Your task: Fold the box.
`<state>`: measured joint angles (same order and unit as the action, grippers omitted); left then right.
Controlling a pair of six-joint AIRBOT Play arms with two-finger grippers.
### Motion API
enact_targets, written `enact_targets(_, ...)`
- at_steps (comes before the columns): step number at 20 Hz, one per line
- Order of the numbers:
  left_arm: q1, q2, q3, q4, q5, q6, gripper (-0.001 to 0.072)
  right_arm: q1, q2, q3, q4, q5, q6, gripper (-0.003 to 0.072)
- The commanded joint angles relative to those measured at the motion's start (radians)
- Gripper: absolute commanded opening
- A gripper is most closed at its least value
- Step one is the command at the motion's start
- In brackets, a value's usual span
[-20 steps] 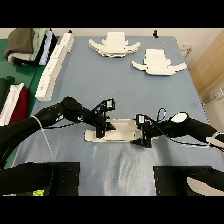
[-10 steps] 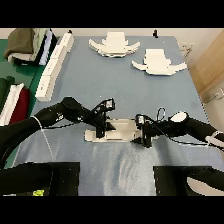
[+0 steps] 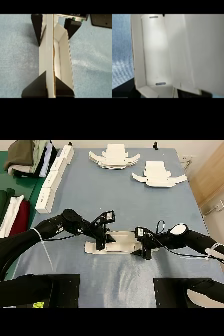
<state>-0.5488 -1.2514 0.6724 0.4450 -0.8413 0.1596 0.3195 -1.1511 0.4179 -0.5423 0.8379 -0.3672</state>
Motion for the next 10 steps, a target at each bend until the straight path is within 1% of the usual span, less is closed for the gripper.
enact_targets(1,0.0,0.0,0.0,0.0,0.0,0.0,0.0016,0.0,-0.001,0.0,-0.003,-0.011,0.008,0.0541)
enact_targets(10,0.0,0.0,0.0,0.0,0.0,0.0,0.0016,0.0,-0.001,0.0,-0.003,-0.015,0.011,0.0542)
